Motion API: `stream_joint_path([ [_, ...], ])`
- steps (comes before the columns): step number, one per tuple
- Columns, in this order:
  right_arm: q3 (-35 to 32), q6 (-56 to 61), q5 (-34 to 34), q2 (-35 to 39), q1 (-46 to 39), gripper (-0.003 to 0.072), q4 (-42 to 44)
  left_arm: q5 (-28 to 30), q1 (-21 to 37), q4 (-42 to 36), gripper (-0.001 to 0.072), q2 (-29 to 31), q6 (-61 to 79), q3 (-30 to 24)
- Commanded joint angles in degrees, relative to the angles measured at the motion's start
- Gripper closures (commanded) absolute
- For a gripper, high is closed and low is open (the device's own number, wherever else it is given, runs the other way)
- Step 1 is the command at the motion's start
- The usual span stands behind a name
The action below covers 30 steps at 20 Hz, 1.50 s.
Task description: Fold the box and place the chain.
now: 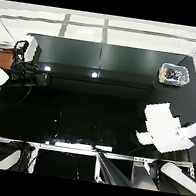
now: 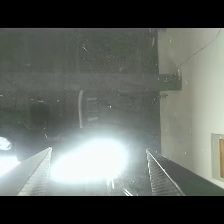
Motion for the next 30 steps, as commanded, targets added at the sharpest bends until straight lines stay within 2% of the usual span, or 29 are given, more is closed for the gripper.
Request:
stream_joint_path([
  [1, 5.0, -11.0, 14.0, -9.3, -6.3, -0.0020, 5.7, -1.9, 0.0, -0.2, 0.0000, -0.3, 0.0, 0.0],
  [3, 8.8, -14.4, 21.6, -14.1, -6.3, -0.0020, 5.7, -3.8, 0.0, -0.5, 0.0000, -0.7, 0.0, 0.0],
  [10, 9.5, -25.2, 28.2, -16.3, -6.2, -0.0019, 9.6, -5.4, 0.0, -1.6, 0.0000, -1.2, 0.0, 0.0],
  [14, 5.2, -28.9, 30.1, -14.6, -2.2, -0.0019, 6.8, -5.7, 0.0, -1.7, 0.0000, -1.2, 0.0, 0.0],
  [16, 3.5, -28.8, 29.9, -13.0, 0.7, -0.0001, 0.2, -5.7, 0.0, -1.7, 0.0000, -1.2, 0.0, 0.0],
  [17, 3.1, -28.3, 29.5, -12.1, 1.8, 0.0171, -3.1, -5.7, 0.0, -1.7, 0.0000, -1.2, 0.0, 0.0],
  [18, 3.0, -27.1, 29.0, -11.2, 2.4, 0.0213, -5.3, -5.7, 0.0, -1.7, 0.0000, -1.2, 0.0, 0.0],
  [21, 3.0, -22.6, 27.7, -7.6, 2.6, 0.0213, -9.8, -5.7, 0.0, -1.7, 0.0000, -1.2, 0.0, 0.0],
  [25, 1.8, -22.4, 27.8, -4.9, 3.8, 0.0217, -10.3, -5.8, 0.0, -1.7, 0.0000, -1.2, 0.0, 0.0],
  [26, 0.9, -22.4, 28.2, -4.8, 4.5, 0.0385, -10.2, -5.8, 0.0, -1.7, 0.0000, -1.2, 0.0, 0.0],
  [27, -0.1, -22.4, 28.0, -4.8, 5.3, 0.0423, -10.4, -5.8, 0.0, -1.7, 0.0000, -1.2, 0.0, 0.0],
  [29, -1.1, -22.4, 28.1, -4.8, 6.5, 0.0647, -11.6, -5.7, 0.0, -1.7, 0.0000, -1.2, 0.0, 0.0],
  [30, -1.0, -21.2, 28.1, -4.8, 6.7, 0.0669, -11.9, -5.6, 0.0, -1.7, 0.0000, -1.2, 0.0, 0.0],
])
